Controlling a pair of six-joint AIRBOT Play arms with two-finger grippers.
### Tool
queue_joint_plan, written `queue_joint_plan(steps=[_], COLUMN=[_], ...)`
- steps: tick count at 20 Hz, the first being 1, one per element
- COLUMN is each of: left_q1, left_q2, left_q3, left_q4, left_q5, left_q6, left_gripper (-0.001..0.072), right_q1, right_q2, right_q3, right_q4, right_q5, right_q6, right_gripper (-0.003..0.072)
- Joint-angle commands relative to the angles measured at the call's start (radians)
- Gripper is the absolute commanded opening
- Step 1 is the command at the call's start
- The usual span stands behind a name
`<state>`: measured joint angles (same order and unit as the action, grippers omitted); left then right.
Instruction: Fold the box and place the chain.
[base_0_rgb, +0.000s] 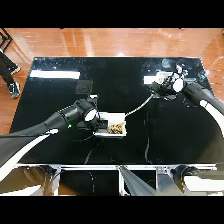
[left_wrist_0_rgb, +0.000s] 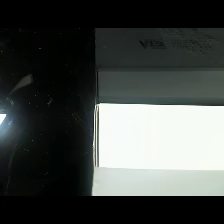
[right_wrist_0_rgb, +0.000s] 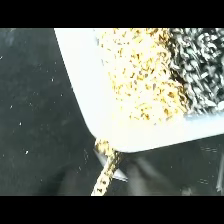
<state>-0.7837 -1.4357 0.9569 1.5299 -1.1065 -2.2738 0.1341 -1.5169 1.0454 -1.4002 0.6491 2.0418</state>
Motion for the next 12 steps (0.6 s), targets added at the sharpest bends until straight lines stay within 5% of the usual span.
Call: queue_joint_plan(steps=[1,2,5,12], left_q1=[0.000,0.000,0.000,0.000], left_q2=[0.000,0.000,0.000,0.000], left_q3=[0.000,0.000,0.000,0.000], left_q4=[-0.002,-0.002,-0.002,-0.002], left_q5=[0.002,0.002,0.002,0.002], left_q6=[0.000,0.000,0.000,0.000], left_gripper=[0.0025,0.0026,0.0025,0.0026], right_q1=[-0.002,-0.004,-0.010,-0.021], right_q2=[-0.032,-0.032,-0.031,0.102], right_q3=[0.024,0.024,0.024,0.024], right_q4=[-0.013,-0.015,-0.015,0.018], right_q5=[0.012,0.014,0.052,0.171], right_q6=[0.030,0.030,0.026,-0.221], right_gripper=[0.0226,0.0132,0.0021,0.0018])
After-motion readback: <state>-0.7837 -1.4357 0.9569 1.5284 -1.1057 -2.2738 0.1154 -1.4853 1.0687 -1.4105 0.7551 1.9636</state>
